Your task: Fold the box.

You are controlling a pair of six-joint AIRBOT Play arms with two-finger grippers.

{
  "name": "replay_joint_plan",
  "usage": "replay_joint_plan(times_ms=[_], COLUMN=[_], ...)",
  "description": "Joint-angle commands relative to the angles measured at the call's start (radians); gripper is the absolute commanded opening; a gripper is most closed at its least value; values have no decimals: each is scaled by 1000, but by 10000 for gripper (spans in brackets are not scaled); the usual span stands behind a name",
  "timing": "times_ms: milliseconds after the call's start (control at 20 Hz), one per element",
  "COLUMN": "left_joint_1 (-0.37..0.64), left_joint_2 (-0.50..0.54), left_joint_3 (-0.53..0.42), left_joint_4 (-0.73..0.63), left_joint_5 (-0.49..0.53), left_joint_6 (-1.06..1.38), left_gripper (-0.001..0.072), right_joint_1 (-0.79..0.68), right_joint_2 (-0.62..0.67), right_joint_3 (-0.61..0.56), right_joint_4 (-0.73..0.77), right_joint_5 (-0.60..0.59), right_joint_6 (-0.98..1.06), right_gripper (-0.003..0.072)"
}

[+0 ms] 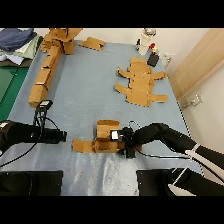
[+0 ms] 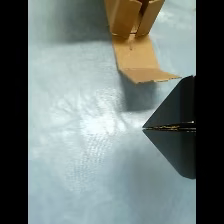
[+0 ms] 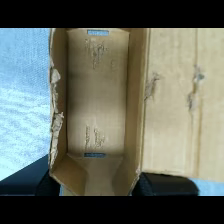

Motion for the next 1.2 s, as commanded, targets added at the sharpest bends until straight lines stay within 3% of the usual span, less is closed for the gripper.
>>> replay_joint_plan(times_ms=[0, 250, 500, 800, 1000, 1150], left_joint_1=[-7, -135, -211, -229, -259, -235], left_joint_2=[-112, -250, -259, -259, -259, -238], left_joint_3=[-1, -1, 27, 73, 76, 77], left_joint_4=[-126, -174, -242, -345, -340, -200], left_joint_5=[-5, 36, 142, 140, 130, 76], left_joint_6=[-38, -39, -27, -20, -41, -173], left_gripper=[10, 10, 10, 10, 9, 9], right_joint_1=[0, 0, 0, 0, 0, 0], right_joint_2=[1, 1, 1, 1, 1, 1], right_joint_3=[0, 0, 0, 0, 0, 0], right_joint_4=[0, 0, 0, 0, 0, 0], right_joint_5=[0, 0, 0, 0, 0, 0], right_joint_6=[0, 0, 1, 1, 0, 0], right_gripper=[515, 514, 515, 515, 515, 515])
